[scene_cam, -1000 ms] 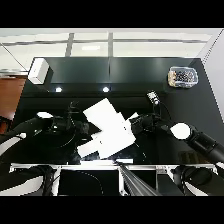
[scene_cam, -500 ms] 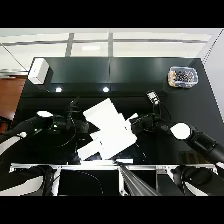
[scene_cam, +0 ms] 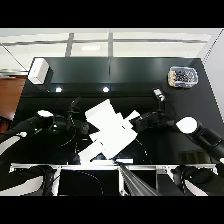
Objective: Fold the box and place the chain.
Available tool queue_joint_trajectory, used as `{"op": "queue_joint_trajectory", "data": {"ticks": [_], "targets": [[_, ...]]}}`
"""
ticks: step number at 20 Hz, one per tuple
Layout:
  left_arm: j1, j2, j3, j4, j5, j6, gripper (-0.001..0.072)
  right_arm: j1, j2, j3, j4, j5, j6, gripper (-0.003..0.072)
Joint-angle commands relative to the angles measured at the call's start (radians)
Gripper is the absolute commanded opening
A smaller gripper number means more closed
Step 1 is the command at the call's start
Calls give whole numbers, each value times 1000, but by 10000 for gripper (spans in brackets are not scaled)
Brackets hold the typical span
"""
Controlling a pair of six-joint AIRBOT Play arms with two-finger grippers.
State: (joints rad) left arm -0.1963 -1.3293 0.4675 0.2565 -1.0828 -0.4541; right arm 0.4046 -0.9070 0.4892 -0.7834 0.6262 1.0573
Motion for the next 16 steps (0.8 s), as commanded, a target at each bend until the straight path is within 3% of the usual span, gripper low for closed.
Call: {"op": "queue_joint_trajectory", "data": {"ticks": [1, 5, 8, 12, 16], "targets": [[0, 2, 34, 39, -19, 6, 31, -151, 1, 67, -69, 255, -18, 703], [-31, 2, 160, 198, -37, 56, 30, -307, 0, 152, -185, 431, -94, 703], [-113, 3, 245, 319, -7, 187, 28, -356, 0, 157, -314, 366, -97, 702], [-232, 26, 294, 454, 177, 277, 28, -358, 0, 156, -335, 257, -131, 702], [-317, 21, 285, 452, 320, 418, 29, -350, -5, 143, -233, 340, -393, 720]]}}
